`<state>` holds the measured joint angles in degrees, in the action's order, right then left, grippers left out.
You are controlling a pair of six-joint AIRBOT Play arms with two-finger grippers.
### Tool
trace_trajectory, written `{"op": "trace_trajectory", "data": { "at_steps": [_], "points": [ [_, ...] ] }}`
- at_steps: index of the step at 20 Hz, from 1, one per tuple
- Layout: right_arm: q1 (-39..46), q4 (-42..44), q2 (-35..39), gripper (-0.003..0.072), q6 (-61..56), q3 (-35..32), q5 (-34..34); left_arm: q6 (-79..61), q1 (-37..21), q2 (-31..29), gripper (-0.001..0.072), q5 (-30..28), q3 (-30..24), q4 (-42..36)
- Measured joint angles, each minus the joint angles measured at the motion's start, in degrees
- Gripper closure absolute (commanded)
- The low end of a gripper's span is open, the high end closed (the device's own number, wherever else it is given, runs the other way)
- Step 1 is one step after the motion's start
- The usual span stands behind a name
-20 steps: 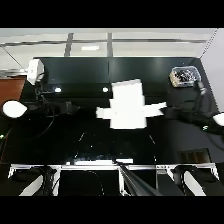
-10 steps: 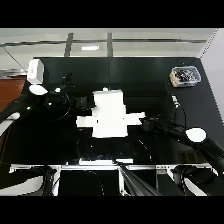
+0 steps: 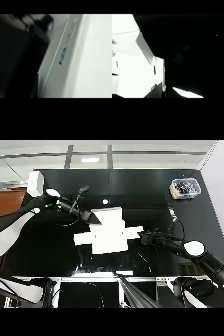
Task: Fold the box and place the chain.
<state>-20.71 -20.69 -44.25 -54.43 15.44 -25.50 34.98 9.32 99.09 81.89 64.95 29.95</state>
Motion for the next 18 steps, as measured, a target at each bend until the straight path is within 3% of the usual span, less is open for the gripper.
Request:
{"op": "trace_trajectory", "data": {
  "at_steps": [2, 4, 5, 6, 7, 8, 9, 11, 14, 18],
  "points": [
    [-0.07, -0.04, 0.0, 0.0664, 0.0, 0.0, -0.33, -1.7, 0.61, 1.62, 0.0434, 3.3, 2.29, 3.56],
    [-0.04, -0.33, 0.0, 0.0664, 0.0, 0.0, -0.39, -2.71, 1.46, 2.47, 0.0488, 4.42, 3.78, 7.19],
    [-0.07, -0.52, 0.0, 0.0664, 0.0, 0.0, -0.48, -3.3, 1.97, 2.75, 0.0616, 4.66, 4.26, 8.22],
    [-0.07, -0.68, 0.0, 0.0659, 0.0, 0.0, -0.52, -4.0, 2.43, 2.95, 0.0684, 4.72, 4.61, 9.05],
    [-0.04, -0.7, 0.0, 0.0419, -0.04, 0.0, -0.52, -4.83, 2.89, 3.08, 0.0685, 4.72, 4.92, 9.64],
    [0.04, -0.87, 0.0, 0.0119, -0.04, 0.02, -0.52, -5.18, 3.19, 3.15, 0.0685, 4.68, 5.18, 10.23],
    [0.35, -1.51, 0.0, 0.0052, -0.04, 0.26, -0.72, -5.62, 3.43, 3.19, 0.0686, 4.55, 5.44, 10.6],
    [2.25, -4.13, 0.0, 0.0052, -0.04, 2.14, -2.67, -5.97, 3.58, 2.49, 0.0689, 4.28, 5.86, 11.19],
    [6.4, -14.27, 0.0, 0.0052, 0.26, 8.9, -10.93, -5.99, 4.07, -1.22, 0.0689, 3.76, 5.33, 11.41],
    [8.92, -26.47, 0.0, 0.0052, 5.62, 16.48, -20.0, -11.15, 6.67, -10.84, 0.0685, -3.19, -2.67, 10.84]
  ]
}}
